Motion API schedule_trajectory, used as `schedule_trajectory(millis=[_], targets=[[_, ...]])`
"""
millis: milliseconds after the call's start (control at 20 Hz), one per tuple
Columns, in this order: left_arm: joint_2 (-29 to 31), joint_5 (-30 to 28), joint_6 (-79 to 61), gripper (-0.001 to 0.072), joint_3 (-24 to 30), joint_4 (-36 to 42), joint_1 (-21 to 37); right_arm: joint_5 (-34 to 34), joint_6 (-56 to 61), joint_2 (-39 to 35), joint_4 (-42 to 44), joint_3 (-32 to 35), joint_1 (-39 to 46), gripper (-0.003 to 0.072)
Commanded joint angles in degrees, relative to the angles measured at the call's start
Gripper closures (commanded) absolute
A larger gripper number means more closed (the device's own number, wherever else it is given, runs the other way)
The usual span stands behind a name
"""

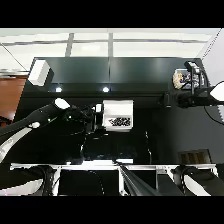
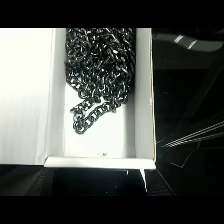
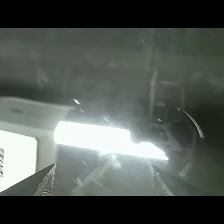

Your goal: Fold the box and place the chain.

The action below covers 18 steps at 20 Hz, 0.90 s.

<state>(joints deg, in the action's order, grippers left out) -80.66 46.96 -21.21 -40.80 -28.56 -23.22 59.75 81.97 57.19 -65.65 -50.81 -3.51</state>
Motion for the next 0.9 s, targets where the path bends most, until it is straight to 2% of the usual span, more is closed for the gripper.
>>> schedule_trajectory(millis=[0,150,300,350,400,500,550,600,750,850], targets=[[-0.04,-0.31,0.02,0.0286,-0.02,-0.13,-0.09,-10.95,-2.93,4.87,9.88,0.09,-2.91,-0.0018],[-0.04,-0.31,0.04,0.0286,-0.02,-0.13,-0.09,-18.62,-9.14,14.05,21.38,-4.09,-7.87,-0.0017],[-0.04,-0.31,0.02,0.0286,-0.02,-0.15,-0.09,-20.90,-19.19,21.81,22.43,-7.63,-13.55,-0.0014],[-0.04,-0.31,0.04,0.0286,-0.02,-0.20,-0.09,-18.86,-27.87,22.53,22.23,-7.67,-15.19,0.0066],[-0.04,-0.31,0.04,0.0286,-0.02,-0.17,-0.09,-14.67,-38.60,22.38,21.92,-7.72,-16.52,0.0095],[-0.04,-0.33,0.04,0.0286,-0.02,-0.17,-0.09,-8.39,-48.48,20.76,21.86,-7.87,-16.90,0.0094],[-0.04,-0.31,0.04,0.0286,-0.02,-0.15,-0.09,-7.32,-48.63,19.47,21.44,-7.87,-16.44,0.0092],[-0.04,-0.31,0.02,0.0286,-0.02,-0.15,-0.09,-5.90,-48.61,18.08,20.76,-7.87,-15.89,-0.0020],[-0.04,-0.31,0.02,0.0286,-0.02,-0.17,-0.09,1.84,-48.63,16.13,16.94,-7.78,-16.35,-0.0034],[-0.04,-0.31,0.02,0.0286,-0.02,-0.17,-0.09,2.78,-52.19,16.20,15.98,-6.45,-18.08,-0.0034]])
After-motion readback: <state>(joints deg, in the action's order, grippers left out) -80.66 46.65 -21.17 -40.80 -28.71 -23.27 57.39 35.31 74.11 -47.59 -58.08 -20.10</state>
